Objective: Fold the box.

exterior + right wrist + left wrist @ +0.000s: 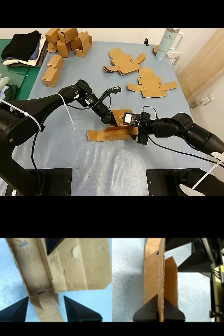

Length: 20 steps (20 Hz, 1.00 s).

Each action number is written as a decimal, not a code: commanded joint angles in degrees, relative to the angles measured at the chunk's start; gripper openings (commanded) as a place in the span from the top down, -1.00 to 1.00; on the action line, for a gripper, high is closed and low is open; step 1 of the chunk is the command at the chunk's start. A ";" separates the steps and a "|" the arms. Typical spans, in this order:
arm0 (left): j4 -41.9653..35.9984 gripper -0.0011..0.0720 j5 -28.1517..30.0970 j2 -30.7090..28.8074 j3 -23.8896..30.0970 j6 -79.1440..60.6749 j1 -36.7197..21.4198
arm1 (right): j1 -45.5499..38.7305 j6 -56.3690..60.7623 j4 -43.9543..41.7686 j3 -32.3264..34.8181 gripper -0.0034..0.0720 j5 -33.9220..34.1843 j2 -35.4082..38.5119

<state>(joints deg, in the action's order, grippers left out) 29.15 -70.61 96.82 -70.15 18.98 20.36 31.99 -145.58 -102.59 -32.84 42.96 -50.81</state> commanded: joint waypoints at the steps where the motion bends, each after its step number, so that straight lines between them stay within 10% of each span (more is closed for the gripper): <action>1: 0.00 0.93 0.02 -0.04 -0.04 0.00 0.00 | -2.73 -8.72 -5.68 -0.92 -1.00 0.11 0.15; 20: 0.00 0.93 0.02 -0.04 -0.04 0.00 0.00 | -11.26 -26.93 -21.99 -0.96 -0.99 2.62 -12.09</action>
<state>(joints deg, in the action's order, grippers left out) 29.12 -70.59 96.82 -70.15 18.98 20.36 20.88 -172.18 -123.55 -33.76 46.06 -62.46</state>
